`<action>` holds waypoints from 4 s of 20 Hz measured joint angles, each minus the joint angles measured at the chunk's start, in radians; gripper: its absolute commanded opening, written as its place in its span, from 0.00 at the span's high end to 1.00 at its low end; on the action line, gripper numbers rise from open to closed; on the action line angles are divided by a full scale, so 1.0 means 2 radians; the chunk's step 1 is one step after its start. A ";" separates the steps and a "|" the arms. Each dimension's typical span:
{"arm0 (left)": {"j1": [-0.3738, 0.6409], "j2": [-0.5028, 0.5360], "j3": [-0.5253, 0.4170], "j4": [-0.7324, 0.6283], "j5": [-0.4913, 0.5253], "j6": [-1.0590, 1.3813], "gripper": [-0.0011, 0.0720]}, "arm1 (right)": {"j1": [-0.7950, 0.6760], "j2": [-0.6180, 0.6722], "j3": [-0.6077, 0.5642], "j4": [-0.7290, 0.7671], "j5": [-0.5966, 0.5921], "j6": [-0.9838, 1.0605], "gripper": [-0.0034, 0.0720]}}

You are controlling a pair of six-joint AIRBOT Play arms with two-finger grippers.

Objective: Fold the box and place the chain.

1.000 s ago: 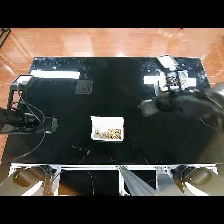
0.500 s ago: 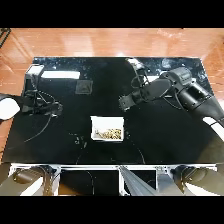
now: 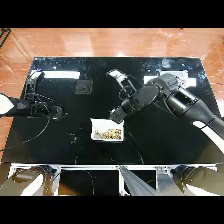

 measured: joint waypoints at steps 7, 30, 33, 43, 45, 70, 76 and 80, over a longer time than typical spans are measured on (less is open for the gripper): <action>0.004 0.000 -0.014 -0.009 -0.012 0.009 0.14 | 0.018 -0.001 0.000 0.015 -0.038 -0.068 0.02; 0.015 -0.001 -0.015 0.022 0.005 -0.003 0.14 | 0.016 -0.070 0.074 -0.027 -0.061 -0.196 0.02; 0.015 -0.001 -0.015 0.022 0.005 -0.008 0.14 | 0.016 -0.074 0.074 -0.018 -0.084 -0.204 0.02; 0.015 -0.001 -0.016 0.025 0.007 -0.017 0.14 | 0.020 -0.076 0.075 0.014 -0.131 -0.261 0.02; 0.015 -0.001 -0.015 0.044 0.012 -0.038 0.14 | 0.024 -0.076 0.074 0.017 -0.134 -0.265 0.02; 0.015 -0.001 -0.016 0.127 0.026 -0.104 0.14 | 0.051 -0.104 0.058 -0.001 -0.110 -0.250 0.02; 0.015 -0.001 -0.016 0.127 0.028 -0.106 0.14 | 0.056 -0.108 0.057 -0.016 -0.101 -0.247 0.02; 0.015 -0.001 -0.016 0.127 0.031 -0.106 0.14 | 0.057 -0.109 0.057 -0.023 -0.099 -0.247 0.03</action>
